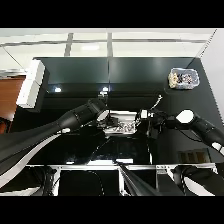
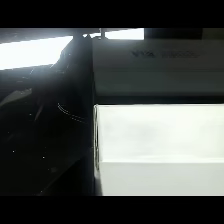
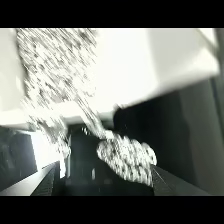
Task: Fold the box and place the chain.
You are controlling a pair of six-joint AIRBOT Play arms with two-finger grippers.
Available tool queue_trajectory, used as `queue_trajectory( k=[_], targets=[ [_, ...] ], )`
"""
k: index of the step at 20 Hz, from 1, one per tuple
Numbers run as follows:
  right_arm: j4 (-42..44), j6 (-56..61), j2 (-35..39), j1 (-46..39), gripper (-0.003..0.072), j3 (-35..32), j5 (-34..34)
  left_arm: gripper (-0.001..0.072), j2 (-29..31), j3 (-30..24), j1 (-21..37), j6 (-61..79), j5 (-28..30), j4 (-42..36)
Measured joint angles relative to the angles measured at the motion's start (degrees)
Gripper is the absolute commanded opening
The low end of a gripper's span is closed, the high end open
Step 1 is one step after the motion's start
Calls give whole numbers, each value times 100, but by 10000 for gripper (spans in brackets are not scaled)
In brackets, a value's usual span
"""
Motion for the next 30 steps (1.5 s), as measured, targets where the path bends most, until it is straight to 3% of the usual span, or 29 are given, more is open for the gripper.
queue_trajectory(
  k=[8, 9, 10, 11, 13, 15, 24, 30],
  targets=[
    [570, -841, -439, 101, 705, 0, -391, 27, 0, 0, 0, 0, 15, -44],
    [597, -844, -468, 101, 654, 0, -468, 27, 0, 0, 0, 0, 15, -44],
    [623, -837, -490, 103, 498, 0, -511, 27, 0, 0, 0, 0, 15, -44],
    [625, -826, -511, 107, 408, 0, -562, 27, 0, 0, 0, 0, 15, -44],
    [623, -750, -527, 107, 377, 0, -636, 27, 0, 0, 0, 0, 13, -46],
    [614, -669, -542, 107, 13, 0, -669, 27, 0, 0, 0, 0, 15, -46],
    [562, 129, -321, 107, 17, -7, -680, 27, 0, 0, 0, 2, 13, -46],
    [-577, 2188, 590, 107, 17, 0, -286, 27, 0, 0, 0, 4, 11, -48]
  ],
)
